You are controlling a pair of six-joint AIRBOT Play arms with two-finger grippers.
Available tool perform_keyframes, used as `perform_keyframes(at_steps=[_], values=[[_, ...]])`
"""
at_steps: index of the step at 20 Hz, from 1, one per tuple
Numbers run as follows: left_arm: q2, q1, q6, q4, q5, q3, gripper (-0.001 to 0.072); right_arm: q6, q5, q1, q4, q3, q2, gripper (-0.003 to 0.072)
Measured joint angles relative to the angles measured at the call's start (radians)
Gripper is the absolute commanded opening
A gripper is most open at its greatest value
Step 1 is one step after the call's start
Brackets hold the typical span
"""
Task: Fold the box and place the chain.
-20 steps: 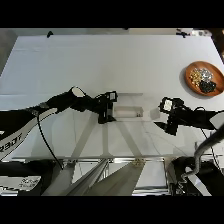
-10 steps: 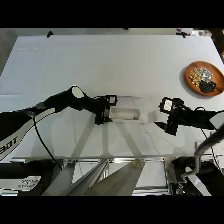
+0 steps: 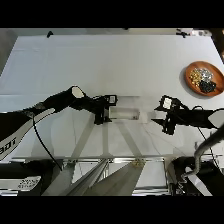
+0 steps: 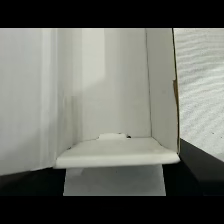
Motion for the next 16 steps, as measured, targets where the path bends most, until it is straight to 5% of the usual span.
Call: perform_keyframes(at_steps=[2, 3, 9, 10, 13, 16], values=[[0.0, 0.0, -0.002, 0.001, 0.0, 0.0, 0.0414, -0.061, -0.002, 0.0, 0.017, 0.0, -0.044, 0.0045], [0.0, 0.0, -0.002, 0.001, 0.0, 0.0, 0.0414, -0.105, -0.004, 0.0, 0.023, 0.0, -0.069, 0.0011], [0.0, 0.0, -0.003, 0.001, 0.0, 0.0, 0.0414, -0.363, -0.065, 0.0, 0.038, 0.0, -0.232, 0.0011], [0.0, 0.0, -0.003, 0.001, 0.0, 0.0, 0.0414, -0.385, -0.079, 0.0, 0.05, 0.0, -0.257, 0.002], [0.0, 0.0, -0.003, 0.001, 0.0, 0.0, 0.0414, -0.48, -0.114, 0.0, 0.144, 0.0, -0.33, 0.0296], [0.0, 0.0, -0.003, 0.001, 0.0, 0.0, 0.0414, -0.586, -0.132, 0.0, 0.268, 0.0, -0.386, 0.0289]])
